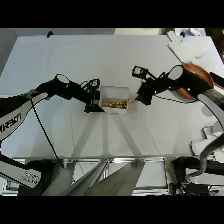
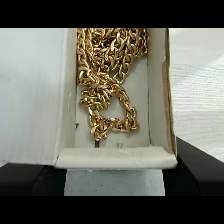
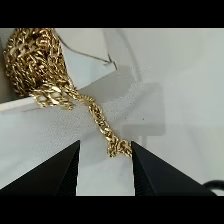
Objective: Fold the box and place the chain.
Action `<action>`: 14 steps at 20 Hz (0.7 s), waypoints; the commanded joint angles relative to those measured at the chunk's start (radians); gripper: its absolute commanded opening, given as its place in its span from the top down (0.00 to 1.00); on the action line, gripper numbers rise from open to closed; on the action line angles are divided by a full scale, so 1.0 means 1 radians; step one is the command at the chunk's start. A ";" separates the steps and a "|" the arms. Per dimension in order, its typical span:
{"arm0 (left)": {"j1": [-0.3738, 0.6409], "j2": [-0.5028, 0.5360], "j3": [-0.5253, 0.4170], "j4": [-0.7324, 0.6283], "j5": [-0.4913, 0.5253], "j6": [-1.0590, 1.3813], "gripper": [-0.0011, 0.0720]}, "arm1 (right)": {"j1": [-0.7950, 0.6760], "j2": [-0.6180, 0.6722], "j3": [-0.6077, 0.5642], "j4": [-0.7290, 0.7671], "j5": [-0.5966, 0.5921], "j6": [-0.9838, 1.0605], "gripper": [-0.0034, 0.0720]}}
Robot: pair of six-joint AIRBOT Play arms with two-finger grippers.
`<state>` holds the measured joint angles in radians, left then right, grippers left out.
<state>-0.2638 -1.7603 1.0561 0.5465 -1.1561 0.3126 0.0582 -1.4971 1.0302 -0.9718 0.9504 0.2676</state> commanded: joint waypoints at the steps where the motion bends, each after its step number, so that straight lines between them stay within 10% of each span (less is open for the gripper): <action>1: 0.000 0.000 0.000 0.000 0.000 0.000 0.44 | 0.007 -0.089 0.000 -0.001 -0.054 -0.038 0.47; 8: 0.000 0.000 0.000 0.000 0.000 0.000 0.44 | 0.030 -0.113 0.000 -0.097 -0.115 0.002 0.54; 12: 0.000 0.000 0.000 0.000 0.000 0.000 0.44 | 0.030 -0.113 0.000 -0.148 -0.088 0.050 0.93; 14: 0.000 0.000 0.000 0.000 0.000 0.000 0.44 | 0.030 -0.111 0.000 -0.149 -0.038 0.050 0.94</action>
<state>-0.2638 -1.7603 1.0561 0.5465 -1.1561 0.3130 0.0872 -1.6073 1.0302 -1.0863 0.8619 0.2977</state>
